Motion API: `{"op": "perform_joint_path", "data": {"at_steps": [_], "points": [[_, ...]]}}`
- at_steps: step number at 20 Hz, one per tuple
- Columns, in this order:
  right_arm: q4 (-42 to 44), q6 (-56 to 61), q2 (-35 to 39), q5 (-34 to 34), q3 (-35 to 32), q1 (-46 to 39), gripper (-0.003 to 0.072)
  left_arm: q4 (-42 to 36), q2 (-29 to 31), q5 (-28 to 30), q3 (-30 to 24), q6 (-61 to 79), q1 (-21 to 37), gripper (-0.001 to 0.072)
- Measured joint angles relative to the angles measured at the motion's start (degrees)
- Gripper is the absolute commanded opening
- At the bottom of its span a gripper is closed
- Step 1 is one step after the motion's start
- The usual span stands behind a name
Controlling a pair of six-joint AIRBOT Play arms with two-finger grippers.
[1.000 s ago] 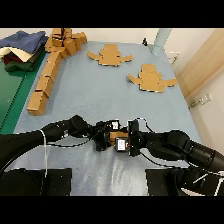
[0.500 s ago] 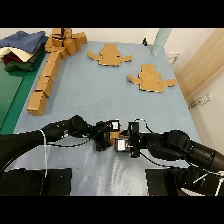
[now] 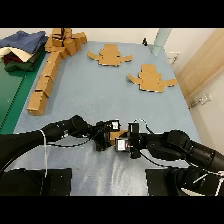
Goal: Fold the box.
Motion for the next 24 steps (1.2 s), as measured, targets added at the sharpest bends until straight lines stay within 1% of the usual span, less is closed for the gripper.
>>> {"op": "perform_joint_path", "data": {"at_steps": [7,8,9,14,16,18,19,20,21,24], "points": [[0.1,0.0,0.0,-0.4,0.0,0.0,0.0141,0.0,0.0,0.0,0.0,0.0,0.0,0.035],[0.1,0.0,0.0,-0.4,0.0,0.0,0.0123,0.0,0.0,0.0,0.0,0.0,0.0,0.035],[0.2,0.0,0.0,-0.4,0.0,0.0,0.0086,0.0,0.0,0.0,0.0,0.0,0.0,0.035],[1.1,0.0,0.0,-0.9,-0.1,0.0,0.0086,0.0,0.0,0.0,0.0,0.0,0.0,0.035],[1.3,0.0,0.0,-1.2,-0.1,0.0,0.0106,0.0,0.0,0.0,0.0,0.0,0.0,0.035],[1.6,0.0,0.0,-1.6,-0.1,0.0,0.0106,0.0,0.0,0.0,0.0,0.0,0.0,0.035],[1.7,0.0,0.0,-1.8,-0.1,0.0,0.0117,0.0,0.0,0.0,0.0,0.0,0.0,0.035],[1.9,0.0,0.0,-2.4,-0.2,0.0,0.0304,0.0,0.0,0.0,0.0,0.0,0.0,0.035],[2.0,0.0,0.0,-2.5,-0.2,0.0,0.0384,0.0,0.0,0.0,0.0,0.0,0.0,0.035],[2.2,0.0,0.0,-2.5,-0.1,0.0,0.0376,0.0,0.0,0.0,0.0,0.0,0.0,0.035]]}}
